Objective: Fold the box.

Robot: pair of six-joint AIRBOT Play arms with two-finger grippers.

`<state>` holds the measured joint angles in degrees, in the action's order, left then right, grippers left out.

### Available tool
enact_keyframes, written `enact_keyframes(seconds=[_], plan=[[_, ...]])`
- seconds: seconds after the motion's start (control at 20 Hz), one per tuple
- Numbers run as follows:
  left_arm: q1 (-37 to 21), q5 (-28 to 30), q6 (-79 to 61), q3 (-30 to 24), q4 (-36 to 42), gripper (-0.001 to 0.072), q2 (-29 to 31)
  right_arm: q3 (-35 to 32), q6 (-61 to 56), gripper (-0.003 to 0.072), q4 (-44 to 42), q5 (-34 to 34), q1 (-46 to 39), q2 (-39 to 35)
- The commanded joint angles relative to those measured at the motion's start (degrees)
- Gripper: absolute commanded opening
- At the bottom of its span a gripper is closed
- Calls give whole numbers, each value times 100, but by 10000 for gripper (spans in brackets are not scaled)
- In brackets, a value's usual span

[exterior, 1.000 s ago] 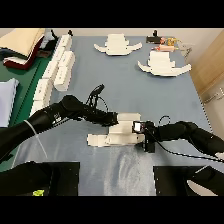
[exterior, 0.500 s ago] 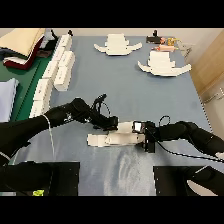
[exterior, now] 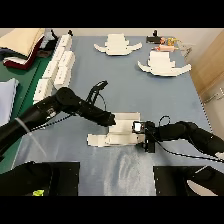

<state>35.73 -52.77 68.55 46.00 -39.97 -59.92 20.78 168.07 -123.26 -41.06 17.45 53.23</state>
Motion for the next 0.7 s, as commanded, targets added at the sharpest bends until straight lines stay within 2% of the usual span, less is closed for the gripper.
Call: enact_keyframes(seconds=[0.0, 0.1, 0.15, 0.2, 0.25, 0.45, 0.65], plan=[[-35, -664, -343, -144, -1429, 17, 1198, 0, -4, 543, -13, 4, 2, -4], [-35, -914, -802, -341, -1917, 20, 1764, 0, -4, 543, -11, 4, 2, -4], [-35, -946, -1036, -442, -2063, 185, 1941, 0, -4, 543, -13, 4, 2, -4], [-37, -892, -1307, -566, -2129, 618, 2059, 0, -4, 543, -13, 4, 2, -4], [-37, -800, -1558, -688, -2188, 702, 2085, 0, -4, 543, -13, 4, 2, -4], [-35, -518, -3077, -1139, -2131, 702, 1867, 0, -4, 543, -13, 4, 2, -4], [-120, -444, -4343, -1351, -1987, 702, 1526, 0, -4, 543, -11, 7, 2, -4]])
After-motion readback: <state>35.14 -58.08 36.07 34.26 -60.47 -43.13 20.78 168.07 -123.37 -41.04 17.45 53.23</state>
